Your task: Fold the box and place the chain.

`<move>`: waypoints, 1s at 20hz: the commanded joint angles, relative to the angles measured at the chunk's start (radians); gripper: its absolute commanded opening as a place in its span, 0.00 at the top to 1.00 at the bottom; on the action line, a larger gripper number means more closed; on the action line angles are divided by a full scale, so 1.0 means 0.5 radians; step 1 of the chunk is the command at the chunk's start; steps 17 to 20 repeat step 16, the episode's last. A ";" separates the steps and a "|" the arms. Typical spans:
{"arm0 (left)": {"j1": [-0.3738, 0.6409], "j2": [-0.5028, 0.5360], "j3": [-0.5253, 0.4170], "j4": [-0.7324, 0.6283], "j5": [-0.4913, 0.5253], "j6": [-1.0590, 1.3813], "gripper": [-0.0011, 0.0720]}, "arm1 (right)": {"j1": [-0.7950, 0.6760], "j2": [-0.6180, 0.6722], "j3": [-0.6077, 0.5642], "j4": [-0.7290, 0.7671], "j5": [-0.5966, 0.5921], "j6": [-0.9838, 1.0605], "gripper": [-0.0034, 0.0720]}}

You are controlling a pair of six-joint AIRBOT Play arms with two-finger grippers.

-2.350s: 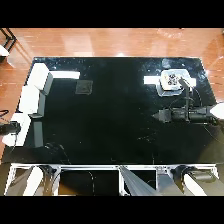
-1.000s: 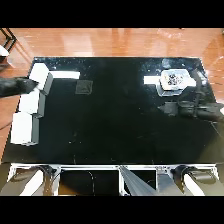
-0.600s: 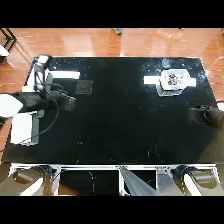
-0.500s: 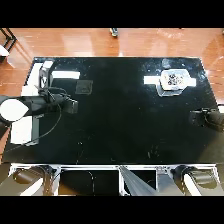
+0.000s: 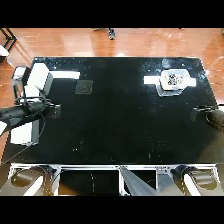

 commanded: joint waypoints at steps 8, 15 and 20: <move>0.129 0.126 -0.021 0.048 -0.094 -0.017 0.95 | 0.002 0.002 -0.024 0.046 -0.075 0.005 0.93; 0.128 0.124 -0.021 0.031 -0.102 -0.017 0.95 | 0.002 0.002 -0.024 0.046 -0.075 0.005 0.93; 0.128 0.124 -0.021 0.023 -0.101 -0.017 0.95 | 0.002 0.003 -0.024 0.046 -0.076 0.005 0.93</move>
